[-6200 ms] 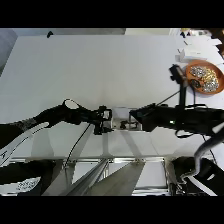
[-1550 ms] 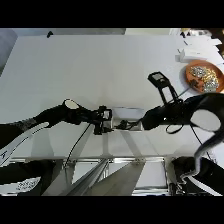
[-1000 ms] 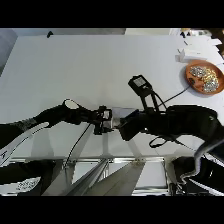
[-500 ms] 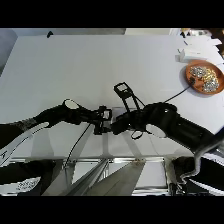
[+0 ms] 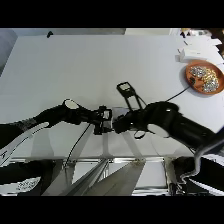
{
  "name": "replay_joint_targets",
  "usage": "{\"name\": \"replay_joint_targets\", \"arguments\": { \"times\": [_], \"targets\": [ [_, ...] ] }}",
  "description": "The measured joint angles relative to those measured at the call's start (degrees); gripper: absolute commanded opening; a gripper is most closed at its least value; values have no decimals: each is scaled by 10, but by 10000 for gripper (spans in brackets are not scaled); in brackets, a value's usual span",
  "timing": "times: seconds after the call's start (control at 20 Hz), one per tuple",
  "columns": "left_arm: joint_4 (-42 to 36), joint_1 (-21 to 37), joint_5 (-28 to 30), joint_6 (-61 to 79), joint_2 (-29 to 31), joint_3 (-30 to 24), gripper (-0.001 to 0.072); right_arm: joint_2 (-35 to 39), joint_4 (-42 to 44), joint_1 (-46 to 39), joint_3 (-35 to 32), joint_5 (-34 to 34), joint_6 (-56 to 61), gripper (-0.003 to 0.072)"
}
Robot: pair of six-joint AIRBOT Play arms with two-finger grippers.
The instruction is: Fold the box and place the chain.
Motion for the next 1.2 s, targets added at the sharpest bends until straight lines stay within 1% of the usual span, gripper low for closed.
{"name": "replay_joint_targets", "arguments": {
  "times": [0.2,0.3,0.4,0.45,0.5,0.55,0.7,0.8,0.85,0.95,1.1,1.2],
  "targets": [
    [0,0,0,0,0,0,140,73,-35,-92,3,62,-3,169],
    [0,0,0,0,0,0,140,88,-52,-155,4,84,-18,172],
    [0,0,0,0,0,0,140,84,-63,-216,4,98,-38,184],
    [0,0,0,0,0,0,140,75,-66,-244,4,102,-49,238],
    [0,0,0,0,0,0,140,63,-69,-270,4,105,-58,314],
    [0,0,0,0,0,0,140,48,-72,-291,4,106,-64,320],
    [0,0,0,0,0,0,140,-13,-80,-341,4,105,-81,318],
    [0,0,0,0,0,0,140,-57,-84,-360,4,96,-88,315],
    [0,0,0,0,0,0,140,-76,-84,-365,4,89,-90,313],
    [0,0,0,0,0,0,140,-113,-85,-373,4,69,-92,285],
    [0,0,0,0,0,0,140,-153,-85,-378,4,40,-92,284],
    [0,0,0,0,0,0,140,-178,-86,-379,4,31,-86,266]
  ]
}}
